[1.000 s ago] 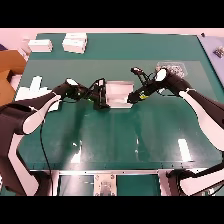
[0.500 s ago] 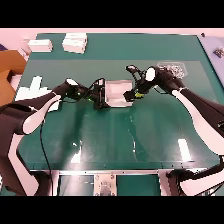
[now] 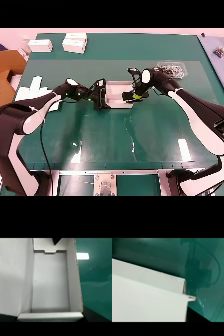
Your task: Fold the box and place the chain.
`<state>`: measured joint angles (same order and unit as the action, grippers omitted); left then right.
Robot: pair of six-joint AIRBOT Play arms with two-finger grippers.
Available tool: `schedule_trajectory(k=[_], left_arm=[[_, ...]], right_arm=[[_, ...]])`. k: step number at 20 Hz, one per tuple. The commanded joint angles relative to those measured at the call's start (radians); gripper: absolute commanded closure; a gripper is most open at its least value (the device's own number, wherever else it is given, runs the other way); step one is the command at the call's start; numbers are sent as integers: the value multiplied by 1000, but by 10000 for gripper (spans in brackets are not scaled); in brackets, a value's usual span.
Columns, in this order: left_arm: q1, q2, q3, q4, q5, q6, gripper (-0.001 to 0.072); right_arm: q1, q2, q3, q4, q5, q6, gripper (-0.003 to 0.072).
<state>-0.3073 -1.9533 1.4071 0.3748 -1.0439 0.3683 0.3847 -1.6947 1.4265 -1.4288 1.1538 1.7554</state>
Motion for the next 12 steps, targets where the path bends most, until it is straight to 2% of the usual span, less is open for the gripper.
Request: schedule_trajectory(k=[1, 10, 11, 12], left_arm=[[2, 1, 1, -4, 3, -2, 184], [2, 1, 1, -6, 3, -2, 185], [2, 1, 1, -7, 3, -2, 184], [2, 1, 1, -10, 3, -2, 184]], right_arm=[[10, -23, 3, -24, 25, 89, 366], [11, -40, 61, -47, 25, 130, 436], [11, -48, 73, -46, 26, 130, 455], [13, -54, 80, -47, 26, 130, 523]])
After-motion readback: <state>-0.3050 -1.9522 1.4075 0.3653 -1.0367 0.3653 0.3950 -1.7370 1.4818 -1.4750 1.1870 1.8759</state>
